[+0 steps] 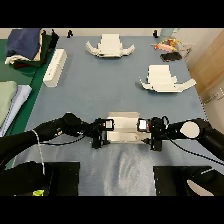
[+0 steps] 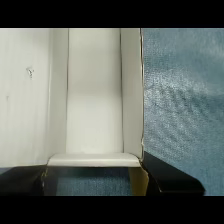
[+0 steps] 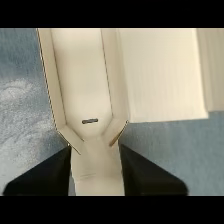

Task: Fold the box.

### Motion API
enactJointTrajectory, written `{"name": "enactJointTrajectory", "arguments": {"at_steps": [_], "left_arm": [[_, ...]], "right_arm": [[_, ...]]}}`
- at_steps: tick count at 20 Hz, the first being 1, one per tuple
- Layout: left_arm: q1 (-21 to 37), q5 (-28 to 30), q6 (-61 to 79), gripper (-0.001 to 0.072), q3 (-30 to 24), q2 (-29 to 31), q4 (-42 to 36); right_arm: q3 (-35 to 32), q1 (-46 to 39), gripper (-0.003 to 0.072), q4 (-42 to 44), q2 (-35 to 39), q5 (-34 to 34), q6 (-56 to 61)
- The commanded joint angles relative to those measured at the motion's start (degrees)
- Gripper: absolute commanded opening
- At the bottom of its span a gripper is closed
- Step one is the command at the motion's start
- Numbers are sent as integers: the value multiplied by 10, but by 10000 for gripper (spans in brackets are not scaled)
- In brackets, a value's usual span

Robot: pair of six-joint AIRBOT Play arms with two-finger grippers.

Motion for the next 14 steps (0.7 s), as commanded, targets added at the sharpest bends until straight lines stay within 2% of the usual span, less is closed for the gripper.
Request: {"name": "enactJointTrajectory", "arguments": {"at_steps": [1, 2, 4, 9, 10, 11, 12, 14], "left_arm": [[0, 0, 0, 446, 0, 0, 0], [0, 0, 0, 446, 0, 0, 0], [0, 0, 0, 446, 0, 0, 0], [0, 0, 0, 446, 0, 0, 0], [0, 0, 0, 447, 0, 0, 0], [0, 0, 0, 446, 0, 0, 0], [0, 0, 0, 447, 0, 0, 0], [0, 0, 0, 447, 0, 0, 0]], "right_arm": [[-3, 1, 266, 68, -31, -26, -64], [-3, 1, 259, 81, -33, -26, -64], [-3, 5, 141, 91, -33, -27, -64], [-3, 16, 142, 123, -58, -57, -95], [-2, 16, 216, 136, -64, -62, -108], [-2, 16, 441, 149, -71, -67, -117], [-2, 16, 555, 162, -75, -69, -123], [-3, 16, 578, 168, -81, -69, -124]]}}
